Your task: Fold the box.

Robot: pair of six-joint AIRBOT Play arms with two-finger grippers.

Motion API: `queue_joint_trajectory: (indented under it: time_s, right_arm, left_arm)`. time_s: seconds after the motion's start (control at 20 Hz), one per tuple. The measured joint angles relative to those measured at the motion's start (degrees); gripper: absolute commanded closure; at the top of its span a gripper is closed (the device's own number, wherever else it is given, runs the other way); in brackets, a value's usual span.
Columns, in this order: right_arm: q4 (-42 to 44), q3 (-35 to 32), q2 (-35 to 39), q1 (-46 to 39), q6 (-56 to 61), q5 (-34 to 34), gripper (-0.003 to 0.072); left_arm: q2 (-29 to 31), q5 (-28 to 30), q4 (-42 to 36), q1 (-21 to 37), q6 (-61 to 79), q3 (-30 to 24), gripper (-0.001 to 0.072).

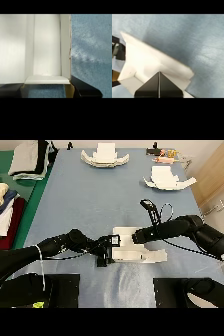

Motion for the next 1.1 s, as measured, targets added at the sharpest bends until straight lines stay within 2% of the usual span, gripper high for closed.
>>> queue_joint_trajectory:
  time_s: [0.35, 1.1]
  right_arm:
    - [1.16, -2.64, -4.20, 0.04, -3.19, 4.07, 0.0684]
    - [2.67, -2.93, -4.83, -0.02, -5.11, 3.87, 0.0684]
  left_arm:
    - [0.00, 0.04, -0.02, 0.02, -0.13, 0.00, 0.0178]
    - [0.00, -0.13, 0.04, 0.00, 0.04, 0.00, 0.0178]
